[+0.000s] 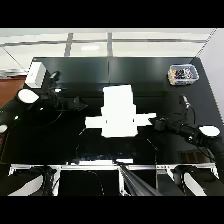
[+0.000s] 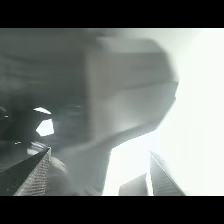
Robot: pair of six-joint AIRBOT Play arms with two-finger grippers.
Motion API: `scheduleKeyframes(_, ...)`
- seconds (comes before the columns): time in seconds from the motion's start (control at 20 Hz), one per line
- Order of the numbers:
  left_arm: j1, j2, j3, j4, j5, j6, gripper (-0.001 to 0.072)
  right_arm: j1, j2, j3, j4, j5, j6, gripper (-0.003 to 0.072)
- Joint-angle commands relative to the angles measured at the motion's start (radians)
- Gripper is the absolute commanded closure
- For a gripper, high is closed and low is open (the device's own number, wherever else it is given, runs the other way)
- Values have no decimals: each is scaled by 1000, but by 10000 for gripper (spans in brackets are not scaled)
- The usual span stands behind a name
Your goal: Fold the box and place the chain.
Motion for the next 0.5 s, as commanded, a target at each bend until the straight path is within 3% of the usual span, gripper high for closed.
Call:
scheduleKeyframes(0.0,-8,-202,98,-311,-186,229,1,94,7,-21,22,-69,9,672)
scheduleKeyframes(0.2,-15,-359,208,-310,-285,231,2,94,7,-21,22,-70,13,672)
scheduleKeyframes(0.45,-16,-399,245,-310,-327,229,2,94,7,-21,22,-69,14,672)
